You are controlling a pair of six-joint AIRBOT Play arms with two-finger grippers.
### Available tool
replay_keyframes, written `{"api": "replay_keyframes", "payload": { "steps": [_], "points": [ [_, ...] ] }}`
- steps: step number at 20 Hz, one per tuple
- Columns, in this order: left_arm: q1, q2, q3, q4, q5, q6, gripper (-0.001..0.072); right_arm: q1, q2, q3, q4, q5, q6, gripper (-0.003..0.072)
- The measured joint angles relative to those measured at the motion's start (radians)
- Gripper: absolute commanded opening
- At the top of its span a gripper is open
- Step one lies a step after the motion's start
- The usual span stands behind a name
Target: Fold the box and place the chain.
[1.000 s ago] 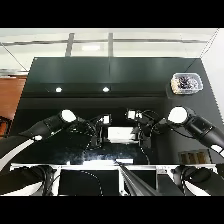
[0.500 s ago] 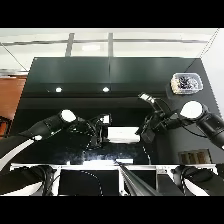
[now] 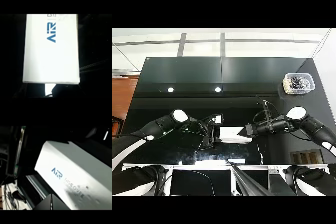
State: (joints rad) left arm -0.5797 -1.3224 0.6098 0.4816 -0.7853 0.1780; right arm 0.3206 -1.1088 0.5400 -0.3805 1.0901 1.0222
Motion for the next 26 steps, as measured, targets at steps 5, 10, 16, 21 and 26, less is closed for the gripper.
{"api": "replay_keyframes", "payload": {
  "steps": [5,10,16,21,26],
  "points": [
    [0.000,0.000,0.000,0.001,0.000,0.003,0.0344,0.000,-0.067,-0.005,-0.011,-0.016,0.012,0.0003],
    [0.000,0.000,0.000,0.001,0.000,0.002,0.0343,0.000,-0.092,-0.006,-0.032,-0.040,0.016,0.0003],
    [0.000,0.000,0.000,0.001,0.000,0.002,0.0343,-0.001,-0.097,-0.006,-0.029,-0.044,-0.003,0.0003],
    [0.000,0.000,0.000,-0.001,-0.002,-0.002,0.0344,-0.013,-0.059,0.000,0.004,-0.027,-0.035,0.0003],
    [0.000,0.000,0.000,0.000,-0.002,-0.001,0.0344,-0.121,0.063,0.041,-0.018,0.041,-0.042,0.0003]
  ]
}}
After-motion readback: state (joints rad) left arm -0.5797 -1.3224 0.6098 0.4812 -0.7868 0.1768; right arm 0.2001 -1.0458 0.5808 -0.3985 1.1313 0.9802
